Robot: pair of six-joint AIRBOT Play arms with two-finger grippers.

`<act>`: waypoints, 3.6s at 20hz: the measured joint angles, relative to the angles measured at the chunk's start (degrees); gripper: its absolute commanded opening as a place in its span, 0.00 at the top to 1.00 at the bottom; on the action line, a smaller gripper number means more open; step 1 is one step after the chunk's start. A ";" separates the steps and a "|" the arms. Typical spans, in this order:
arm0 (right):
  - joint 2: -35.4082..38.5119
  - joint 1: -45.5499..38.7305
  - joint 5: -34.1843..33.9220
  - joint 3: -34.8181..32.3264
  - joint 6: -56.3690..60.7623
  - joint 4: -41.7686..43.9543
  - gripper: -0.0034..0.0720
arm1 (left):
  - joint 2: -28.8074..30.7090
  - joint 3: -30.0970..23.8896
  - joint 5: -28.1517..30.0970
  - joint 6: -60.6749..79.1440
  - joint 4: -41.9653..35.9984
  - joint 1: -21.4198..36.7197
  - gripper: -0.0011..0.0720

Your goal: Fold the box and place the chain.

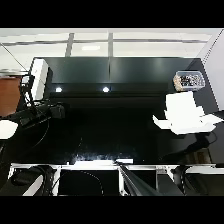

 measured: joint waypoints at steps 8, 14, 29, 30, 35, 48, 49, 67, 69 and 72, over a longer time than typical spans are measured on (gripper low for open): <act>21.31 19.19 -12.11 -19.19 -1.38 10.05 0.90 | -1.31 -0.02 -0.42 1.14 -3.89 -2.03 0.04; 41.51 42.60 -22.21 -33.03 -0.55 13.18 0.90 | -6.60 0.00 0.98 1.79 -6.78 -7.54 0.04; 55.93 69.09 -45.22 -48.63 -2.29 13.84 0.90 | -30.45 0.35 -4.04 27.17 -44.63 -9.88 0.04; 56.00 69.26 -45.35 -48.74 -2.29 13.88 0.90 | -32.04 0.57 -4.90 30.49 -47.19 -9.90 0.04; 56.04 69.75 -45.70 -48.94 -2.21 13.86 0.90 | -39.17 3.39 -8.04 42.45 -54.88 -10.08 0.04; 56.04 69.79 -44.76 -48.98 -0.04 13.84 0.90 | -57.24 13.38 -30.77 60.81 -55.34 -8.76 0.24; 56.04 69.79 -44.74 -48.98 -0.02 13.79 0.90 | -57.66 13.77 -31.56 61.77 -55.04 -8.68 0.25; 56.04 67.23 -41.27 -42.80 0.33 4.61 0.02 | -57.00 19.61 -38.42 60.76 -40.74 -9.16 0.96; 56.04 65.79 -39.54 -39.12 0.31 -2.16 0.02 | -53.99 20.83 -37.88 58.36 -35.78 -10.69 0.96; 56.04 64.54 -38.23 -35.34 0.22 -12.11 0.02 | -47.43 20.76 -32.68 57.11 -29.75 -14.99 0.95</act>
